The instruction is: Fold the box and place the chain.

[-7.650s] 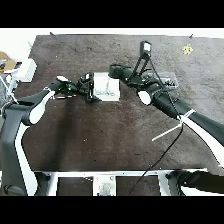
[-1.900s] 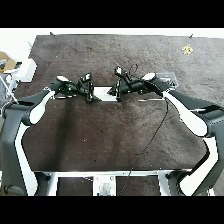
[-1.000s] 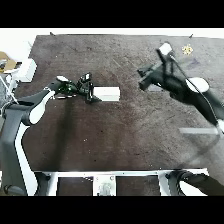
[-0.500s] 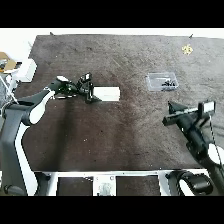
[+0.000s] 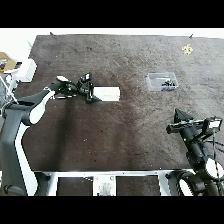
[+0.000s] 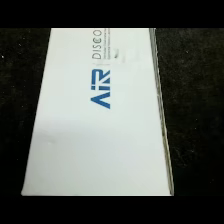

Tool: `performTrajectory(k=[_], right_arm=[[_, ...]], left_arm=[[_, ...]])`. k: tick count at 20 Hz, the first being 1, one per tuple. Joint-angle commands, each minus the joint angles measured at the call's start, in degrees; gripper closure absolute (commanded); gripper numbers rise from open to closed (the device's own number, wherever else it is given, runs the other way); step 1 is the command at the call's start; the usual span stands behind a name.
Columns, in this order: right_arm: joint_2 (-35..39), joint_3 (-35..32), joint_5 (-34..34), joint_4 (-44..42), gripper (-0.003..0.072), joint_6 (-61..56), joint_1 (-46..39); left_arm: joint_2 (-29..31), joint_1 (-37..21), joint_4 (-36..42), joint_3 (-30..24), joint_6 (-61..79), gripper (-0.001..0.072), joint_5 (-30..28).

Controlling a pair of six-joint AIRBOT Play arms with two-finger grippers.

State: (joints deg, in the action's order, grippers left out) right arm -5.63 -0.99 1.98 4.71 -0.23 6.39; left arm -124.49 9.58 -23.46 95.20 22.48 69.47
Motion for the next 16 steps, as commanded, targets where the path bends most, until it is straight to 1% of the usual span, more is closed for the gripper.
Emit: performTrajectory(k=[1,3,5,6,7,9,10,11,12,13,14,16], right_arm=[[0.5,-0.31,0.2,-0.04,0.0684,-0.02,-0.02],[0.5,-0.31,0.15,-0.04,0.0685,-0.04,-0.02],[0.5,-0.31,0.17,-0.04,0.0684,-0.02,-0.02],[0.5,-0.31,0.15,-0.04,0.0684,-0.02,-0.02],[0.5,-0.31,0.2,-0.04,0.0684,-0.02,-0.02],[0.5,-0.31,0.2,-0.04,0.0684,-0.02,-0.02],[0.5,-0.31,0.2,-0.04,0.0684,-0.02,-0.02],[0.5,-0.31,0.2,-0.04,0.0684,-0.02,-0.02],[0.5,-0.31,0.2,-0.04,0.0684,-0.02,-0.02],[0.5,-0.31,0.2,-0.04,0.0684,-0.02,-0.02],[0.5,-0.31,0.2,-0.04,0.0684,-0.02,-0.02],[0.5,-0.31,0.2,-0.04,0.0685,-0.02,-0.02]], left_arm=[[0.5,-0.11,1.25,0.04,-1.73,0.0701,-0.11],[2.71,-0.17,2.99,0.17,-5.49,0.0702,-0.35],[7.56,-0.31,2.82,0.48,-11.02,0.0703,-2.32],[11.1,-0.59,2.78,0.48,-14.64,0.0704,-5.14],[14.99,-1.07,2.82,0.48,-19.52,0.0704,-9.33],[22.53,-3.04,1.79,0.48,-30.82,0.0706,-19.02],[26.49,-4.48,-0.37,0.44,-37.16,0.0706,-23.78],[29.94,-5.99,-3.87,0.44,-43.41,0.0707,-27.36],[33.44,-7.8,-9.92,0.44,-51.12,0.0708,-30.21],[36.65,-9.79,-17.59,0.44,-59.74,0.0707,-31.5],[39.47,-11.82,-25.2,0.42,-67.28,0.0708,-30.99],[45.18,-16.61,-38.71,-0.94,-77.96,0.0708,-27.34]])
